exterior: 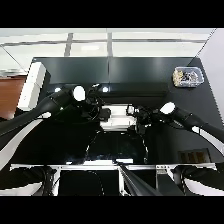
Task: Fold the box and place the chain.
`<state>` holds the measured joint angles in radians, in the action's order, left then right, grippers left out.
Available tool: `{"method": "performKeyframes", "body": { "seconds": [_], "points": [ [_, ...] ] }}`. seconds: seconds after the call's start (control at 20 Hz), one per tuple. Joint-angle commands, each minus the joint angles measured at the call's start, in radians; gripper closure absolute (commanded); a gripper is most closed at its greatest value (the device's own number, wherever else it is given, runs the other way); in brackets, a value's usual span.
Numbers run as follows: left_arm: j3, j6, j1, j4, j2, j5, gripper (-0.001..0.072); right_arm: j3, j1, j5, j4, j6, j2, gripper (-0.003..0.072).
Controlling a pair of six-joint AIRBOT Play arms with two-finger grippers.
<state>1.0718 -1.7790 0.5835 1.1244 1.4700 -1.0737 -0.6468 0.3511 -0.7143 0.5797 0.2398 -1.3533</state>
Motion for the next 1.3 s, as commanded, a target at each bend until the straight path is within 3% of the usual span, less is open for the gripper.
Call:
{"method": "performKeyframes", "body": {
  "seconds": [0.0,0.6,1.05,1.2,1.25],
  "points": [
    [0.0,-0.039,0.015,0.018,0.002,0.007,0.036,-0.001,0.0,0.0,0.0,-0.001,0.0,0.0497],
    [0.001,-0.088,0.028,0.025,0.002,0.017,0.0361,-0.001,0.0,0.0,0.0,-0.001,0.0,0.0497],
    [0.06,-0.247,0.105,0.204,0.04,0.002,0.0363,-0.001,0.0,0.0,0.0,-0.001,0.0,0.0497],
    [0.093,-0.274,0.13,0.266,0.072,-0.044,0.0485,-0.001,0.0,0.0,0.0,-0.001,0.0,0.0497],
    [0.102,-0.306,0.137,0.303,0.081,-0.074,0.0484,-0.001,0.0,0.0,0.0,-0.001,0.0,0.0497]
  ]
}}
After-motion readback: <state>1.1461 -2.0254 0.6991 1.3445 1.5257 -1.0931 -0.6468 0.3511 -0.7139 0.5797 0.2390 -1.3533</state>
